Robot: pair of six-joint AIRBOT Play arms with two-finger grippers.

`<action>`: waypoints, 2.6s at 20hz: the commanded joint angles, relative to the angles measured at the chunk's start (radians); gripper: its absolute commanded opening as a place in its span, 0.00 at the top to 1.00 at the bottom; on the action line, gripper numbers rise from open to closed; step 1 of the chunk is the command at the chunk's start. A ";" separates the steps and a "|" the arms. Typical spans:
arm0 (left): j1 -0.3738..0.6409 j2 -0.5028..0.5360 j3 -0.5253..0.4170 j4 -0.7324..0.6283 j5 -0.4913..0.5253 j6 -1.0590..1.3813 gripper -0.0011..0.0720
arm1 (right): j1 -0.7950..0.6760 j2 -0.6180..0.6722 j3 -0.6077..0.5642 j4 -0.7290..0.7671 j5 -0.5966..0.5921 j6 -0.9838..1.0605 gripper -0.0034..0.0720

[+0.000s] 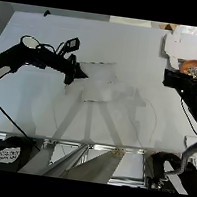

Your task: Fold the box and place the chain.

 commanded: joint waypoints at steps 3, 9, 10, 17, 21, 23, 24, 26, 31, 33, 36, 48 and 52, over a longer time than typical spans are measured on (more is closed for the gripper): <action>-0.053 -0.102 -0.007 -0.009 0.048 0.119 0.98 | -0.002 0.001 0.001 -0.003 0.001 0.000 0.35; -0.074 -0.171 -0.007 -0.010 0.177 0.174 0.98 | -0.002 0.001 0.001 -0.003 0.002 0.000 0.35; -0.074 -0.171 -0.007 -0.013 0.194 0.193 0.98 | -0.002 0.001 0.001 -0.003 0.001 0.000 0.35; -0.074 -0.182 -0.007 -0.121 0.210 0.321 0.98 | -0.002 0.001 0.001 -0.003 0.002 0.000 0.35; -0.074 -0.226 -0.007 -0.125 0.192 0.321 0.98 | -0.002 0.001 0.001 -0.003 0.002 0.000 0.35; -0.074 -0.242 -0.007 -0.124 0.153 0.323 0.98 | -0.002 0.001 0.001 -0.003 0.002 0.000 0.35; -0.074 -0.243 -0.007 -0.122 0.138 0.338 0.98 | -0.002 0.001 0.001 -0.003 0.002 0.000 0.35; -0.074 -0.243 -0.007 -0.120 0.134 0.374 0.98 | -0.002 0.001 0.001 -0.003 0.002 0.000 0.35; -0.074 -0.243 -0.007 -0.119 0.141 0.393 0.98 | -0.002 0.001 0.001 -0.003 0.002 0.000 0.35; -0.074 -0.243 -0.007 -0.100 0.159 0.396 0.98 | -0.002 0.001 0.001 -0.003 0.002 0.000 0.35; -0.074 -0.243 -0.007 -0.038 0.182 0.395 0.98 | -0.002 0.001 0.001 -0.003 0.002 0.000 0.35; -0.078 -0.246 -0.007 -0.042 0.185 0.396 0.97 | -0.002 0.001 0.001 -0.003 0.002 0.000 0.35; -0.100 -0.265 -0.007 -0.065 0.188 0.396 0.97 | -0.002 0.001 0.001 -0.003 0.002 0.000 0.35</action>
